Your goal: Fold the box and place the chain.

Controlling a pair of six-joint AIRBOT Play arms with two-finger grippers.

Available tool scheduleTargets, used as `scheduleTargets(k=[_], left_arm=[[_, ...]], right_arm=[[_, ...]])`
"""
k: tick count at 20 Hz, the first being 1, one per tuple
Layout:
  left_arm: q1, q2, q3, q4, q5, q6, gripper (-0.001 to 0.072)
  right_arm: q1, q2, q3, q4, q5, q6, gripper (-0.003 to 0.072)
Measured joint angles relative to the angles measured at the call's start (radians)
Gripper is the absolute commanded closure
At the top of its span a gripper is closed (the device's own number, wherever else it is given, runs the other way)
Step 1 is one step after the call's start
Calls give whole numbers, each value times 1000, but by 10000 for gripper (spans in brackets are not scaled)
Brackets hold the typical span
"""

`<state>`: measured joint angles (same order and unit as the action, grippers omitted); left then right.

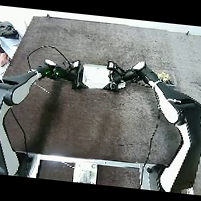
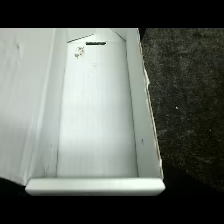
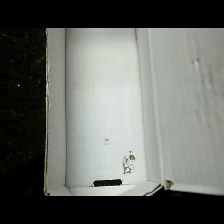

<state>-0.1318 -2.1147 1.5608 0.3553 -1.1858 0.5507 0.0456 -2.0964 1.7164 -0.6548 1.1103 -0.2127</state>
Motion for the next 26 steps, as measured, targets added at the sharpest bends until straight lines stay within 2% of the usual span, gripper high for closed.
scheduleTargets(k=[1,2,3,14,20,21,23,24,26], left_arm=[[0,0,0,0,0,0,434],[0,0,0,0,0,0,434],[0,0,0,0,0,0,433],[-1,0,0,0,0,0,433],[-1,0,0,-1,0,0,434],[-1,0,0,-1,0,0,433],[-1,0,0,0,0,0,434],[-1,0,0,0,0,0,434],[-1,0,0,0,0,0,434]], right_arm=[[0,0,0,0,0,0,286],[0,0,0,0,0,0,141],[0,2,0,0,0,0,92],[-26,31,0,-64,44,4,93],[-96,109,0,-83,69,25,110],[-103,126,0,-72,87,34,232],[-109,153,0,-24,132,56,640],[-107,161,0,8,154,64,696],[-90,171,0,65,176,72,696]])
